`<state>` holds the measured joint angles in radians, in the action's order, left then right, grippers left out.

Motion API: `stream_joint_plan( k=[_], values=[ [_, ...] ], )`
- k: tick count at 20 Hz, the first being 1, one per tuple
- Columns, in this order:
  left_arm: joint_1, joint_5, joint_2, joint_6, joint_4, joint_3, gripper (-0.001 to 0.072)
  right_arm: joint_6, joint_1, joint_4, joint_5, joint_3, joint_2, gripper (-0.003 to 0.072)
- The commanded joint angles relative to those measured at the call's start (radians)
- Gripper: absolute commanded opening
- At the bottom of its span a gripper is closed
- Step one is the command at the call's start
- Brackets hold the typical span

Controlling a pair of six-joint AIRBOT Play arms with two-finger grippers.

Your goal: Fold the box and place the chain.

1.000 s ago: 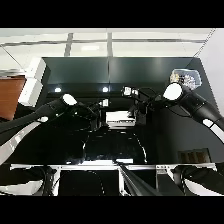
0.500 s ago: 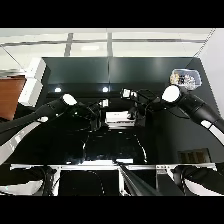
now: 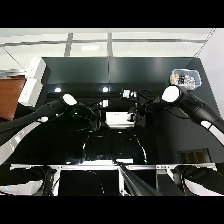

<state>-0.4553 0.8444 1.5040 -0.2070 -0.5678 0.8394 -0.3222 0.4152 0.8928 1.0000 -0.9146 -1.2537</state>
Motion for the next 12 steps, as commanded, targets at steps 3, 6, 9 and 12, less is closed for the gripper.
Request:
stream_joint_plan(
  k=[3, 6, 9, 12],
  values=[
    [-0.001, -0.003, -0.001, 0.002, 0.0, 0.0, 0.0341, 0.0, 0.019, 0.002, -0.016, 0.015, -0.006, 0.0372],
    [-0.001, -0.002, -0.001, 0.002, 0.0, 0.0, 0.0341, 0.0, 0.021, -0.002, -0.061, 0.014, -0.003, 0.0371],
    [-0.001, -0.002, 0.0, 0.002, 0.0, 0.0, 0.0341, 0.0, 0.021, 0.0, -0.061, -0.007, 0.004, 0.0372],
    [-0.001, -0.002, 0.0, 0.002, 0.0, 0.0, 0.0341, -0.005, 0.021, 0.008, -0.058, -0.014, 0.023, 0.0557]
  ],
)
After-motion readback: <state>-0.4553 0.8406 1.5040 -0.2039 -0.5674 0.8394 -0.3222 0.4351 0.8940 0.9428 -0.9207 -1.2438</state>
